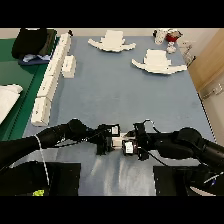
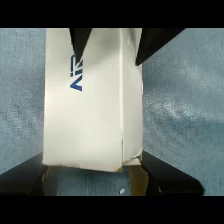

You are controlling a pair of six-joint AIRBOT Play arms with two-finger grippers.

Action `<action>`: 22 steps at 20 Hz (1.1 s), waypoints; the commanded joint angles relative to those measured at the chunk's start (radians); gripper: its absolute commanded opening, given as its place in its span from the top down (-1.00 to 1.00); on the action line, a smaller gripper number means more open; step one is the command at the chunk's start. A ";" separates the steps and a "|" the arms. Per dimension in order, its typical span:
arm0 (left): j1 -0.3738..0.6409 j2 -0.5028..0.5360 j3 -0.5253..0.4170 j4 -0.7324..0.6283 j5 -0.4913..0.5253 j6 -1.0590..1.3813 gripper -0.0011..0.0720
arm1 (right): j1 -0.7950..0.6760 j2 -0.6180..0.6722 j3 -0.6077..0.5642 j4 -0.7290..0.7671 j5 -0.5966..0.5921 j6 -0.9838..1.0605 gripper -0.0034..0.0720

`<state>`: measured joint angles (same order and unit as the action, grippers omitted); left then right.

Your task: Fold the box.

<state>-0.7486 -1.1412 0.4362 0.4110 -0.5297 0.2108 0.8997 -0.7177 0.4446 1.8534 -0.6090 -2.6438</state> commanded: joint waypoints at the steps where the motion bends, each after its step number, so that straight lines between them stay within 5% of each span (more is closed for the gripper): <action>1: 0.000 0.001 0.001 0.001 -0.002 0.001 -0.27 | 0.000 0.008 0.003 -0.007 0.026 0.000 0.00; 6: 0.000 0.001 0.001 0.001 -0.002 0.001 -0.27 | 0.000 0.006 0.005 -0.006 0.024 0.011 0.02; 10: 0.000 0.001 0.001 0.001 -0.002 0.001 -0.28 | 0.000 -0.019 0.005 0.011 0.013 0.029 0.22; 12: 0.000 0.001 0.001 0.001 -0.002 0.001 -0.27 | 0.000 -0.034 0.005 0.050 -0.010 0.029 0.51; 22: 0.000 0.001 0.001 0.001 -0.002 0.001 -0.27 | 0.000 -0.041 0.005 0.092 -0.054 0.027 0.48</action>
